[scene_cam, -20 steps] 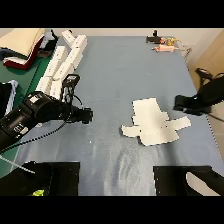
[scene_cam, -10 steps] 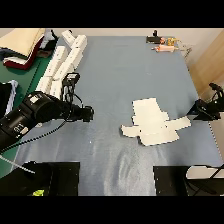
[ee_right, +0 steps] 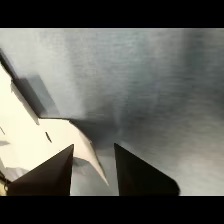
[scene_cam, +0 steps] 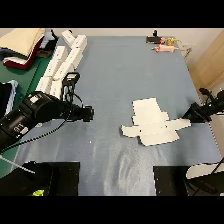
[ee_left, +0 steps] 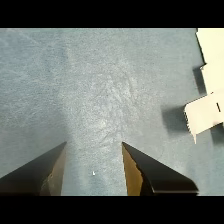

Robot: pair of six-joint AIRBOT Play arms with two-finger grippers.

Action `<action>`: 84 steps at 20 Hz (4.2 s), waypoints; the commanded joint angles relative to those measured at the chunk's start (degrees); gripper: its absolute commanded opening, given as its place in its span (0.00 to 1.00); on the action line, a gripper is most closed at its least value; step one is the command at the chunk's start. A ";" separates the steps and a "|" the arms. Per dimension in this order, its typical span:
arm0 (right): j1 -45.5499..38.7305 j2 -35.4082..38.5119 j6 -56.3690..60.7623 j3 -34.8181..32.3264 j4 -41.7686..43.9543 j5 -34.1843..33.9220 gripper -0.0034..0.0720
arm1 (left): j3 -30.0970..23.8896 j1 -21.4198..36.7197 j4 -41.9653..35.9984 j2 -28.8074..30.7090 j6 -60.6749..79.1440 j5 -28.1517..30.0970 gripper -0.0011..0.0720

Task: Fold the box.

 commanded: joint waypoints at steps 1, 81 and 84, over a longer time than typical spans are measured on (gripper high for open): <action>2.97 -0.57 -0.46 -1.01 0.57 -2.78 0.47 | 0.00 0.02 0.02 0.02 0.09 0.04 0.74; 70.73 46.05 59.67 -28.02 -53.83 35.26 0.74 | -0.98 14.43 -60.08 -19.41 104.61 -2.43 0.03; 70.73 46.05 66.03 -26.14 -57.59 33.51 0.74 | -5.70 8.15 -59.78 -12.44 109.07 5.49 0.03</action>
